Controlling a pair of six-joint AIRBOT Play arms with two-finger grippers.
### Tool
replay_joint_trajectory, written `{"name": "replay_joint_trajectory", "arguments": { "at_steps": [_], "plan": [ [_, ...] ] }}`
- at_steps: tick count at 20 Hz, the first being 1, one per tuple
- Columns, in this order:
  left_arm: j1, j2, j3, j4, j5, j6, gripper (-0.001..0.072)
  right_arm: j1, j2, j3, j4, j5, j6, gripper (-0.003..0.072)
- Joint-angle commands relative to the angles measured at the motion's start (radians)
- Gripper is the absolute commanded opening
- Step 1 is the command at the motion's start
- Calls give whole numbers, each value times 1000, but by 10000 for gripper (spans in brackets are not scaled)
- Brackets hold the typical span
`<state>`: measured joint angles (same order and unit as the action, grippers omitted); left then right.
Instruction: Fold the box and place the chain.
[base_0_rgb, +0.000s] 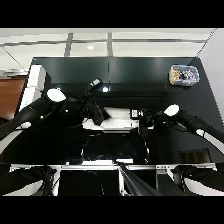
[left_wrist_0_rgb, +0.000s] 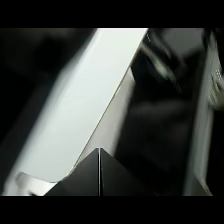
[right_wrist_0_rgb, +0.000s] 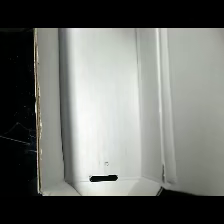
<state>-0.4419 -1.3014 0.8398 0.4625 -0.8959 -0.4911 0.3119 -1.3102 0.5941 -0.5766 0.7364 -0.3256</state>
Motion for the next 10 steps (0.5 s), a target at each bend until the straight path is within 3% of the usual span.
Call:
{"name": "replay_joint_trajectory", "arguments": {
  "at_steps": [1, 6, 8, 10],
  "plan": [
    [1, -40, -6, -98, 268, 59, 22, 0, 0, 1, 0, 0, 0, 490],
    [35, -153, 26, 128, 120, -102, 22, 0, 0, 1, 0, 0, 0, 489],
    [35, -188, 40, 132, 26, -100, 22, 0, 0, 1, 0, 0, 0, 489],
    [34, -206, 42, 133, 10, -100, 22, 0, 0, 1, 0, 0, 0, 490]
  ]
}}
